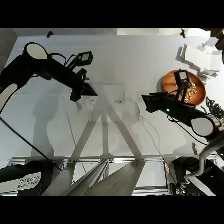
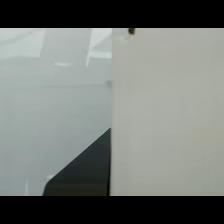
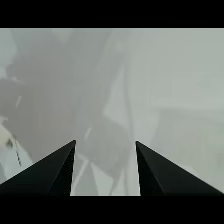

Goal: Fold the box and place the chain.

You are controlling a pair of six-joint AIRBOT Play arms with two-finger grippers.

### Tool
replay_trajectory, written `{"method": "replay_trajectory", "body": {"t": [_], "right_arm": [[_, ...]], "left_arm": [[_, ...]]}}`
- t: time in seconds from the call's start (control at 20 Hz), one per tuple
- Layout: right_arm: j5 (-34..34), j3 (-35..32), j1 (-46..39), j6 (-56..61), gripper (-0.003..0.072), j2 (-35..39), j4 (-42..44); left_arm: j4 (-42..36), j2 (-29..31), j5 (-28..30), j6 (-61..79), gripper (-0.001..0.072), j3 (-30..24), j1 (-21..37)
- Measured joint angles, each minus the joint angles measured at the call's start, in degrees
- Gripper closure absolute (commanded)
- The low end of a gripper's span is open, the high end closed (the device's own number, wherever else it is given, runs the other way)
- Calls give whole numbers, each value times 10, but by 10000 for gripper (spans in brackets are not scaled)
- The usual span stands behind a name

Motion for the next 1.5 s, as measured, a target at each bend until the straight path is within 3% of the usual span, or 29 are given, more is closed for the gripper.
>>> {"method": "replay_trajectory", "body": {"t": [0.2, 0.35, 0.75, 1.5], "right_arm": [[2, 0, 0, 0, 278, 26, -2], [4, 0, 0, 0, 279, 32, -2], [5, 0, 0, 0, 280, 36, -2], [5, 0, 0, 0, 281, 36, -2]], "left_arm": [[-27, 12, 68, 30, 714, -78, -30], [-67, -14, 126, 69, 709, -125, -40], [-66, -87, 227, 106, 708, -153, -45], [-109, -98, 242, 216, 708, -155, -46]]}}
